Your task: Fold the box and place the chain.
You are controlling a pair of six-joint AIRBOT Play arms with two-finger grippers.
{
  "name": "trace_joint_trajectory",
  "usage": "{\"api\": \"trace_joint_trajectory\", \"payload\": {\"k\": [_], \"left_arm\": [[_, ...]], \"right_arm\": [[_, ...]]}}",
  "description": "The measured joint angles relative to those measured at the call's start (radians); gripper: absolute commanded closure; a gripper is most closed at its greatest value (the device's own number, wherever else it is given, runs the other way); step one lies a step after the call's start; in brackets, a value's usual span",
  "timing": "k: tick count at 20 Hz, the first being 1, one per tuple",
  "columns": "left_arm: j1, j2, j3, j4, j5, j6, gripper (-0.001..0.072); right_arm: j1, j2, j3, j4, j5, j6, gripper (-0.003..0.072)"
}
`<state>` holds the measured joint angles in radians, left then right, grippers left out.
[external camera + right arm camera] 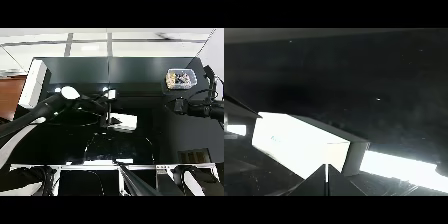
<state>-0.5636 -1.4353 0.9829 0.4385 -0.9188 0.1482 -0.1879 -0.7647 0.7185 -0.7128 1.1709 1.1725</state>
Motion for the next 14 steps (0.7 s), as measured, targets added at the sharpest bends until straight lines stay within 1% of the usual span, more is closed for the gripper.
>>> {"api": "trace_joint_trajectory", "payload": {"k": [2,5,9,14], "left_arm": [[-0.023,-0.055,0.035,-0.001,0.000,-0.002,-0.0001],[-0.036,-0.105,0.057,-0.004,-0.001,-0.005,-0.0001],[-0.043,-0.132,0.068,-0.004,-0.002,-0.006,-0.0001],[-0.044,-0.142,0.071,0.040,-0.002,-0.044,-0.0001]], "right_arm": [[0.000,0.000,0.000,-0.001,-0.001,0.000,0.0668],[-0.001,0.001,0.000,-0.002,-0.002,0.002,0.0668],[-0.001,0.001,0.000,-0.002,-0.002,-0.001,0.0668],[-0.001,0.001,0.000,-0.003,-0.003,-0.004,0.0668]]}}
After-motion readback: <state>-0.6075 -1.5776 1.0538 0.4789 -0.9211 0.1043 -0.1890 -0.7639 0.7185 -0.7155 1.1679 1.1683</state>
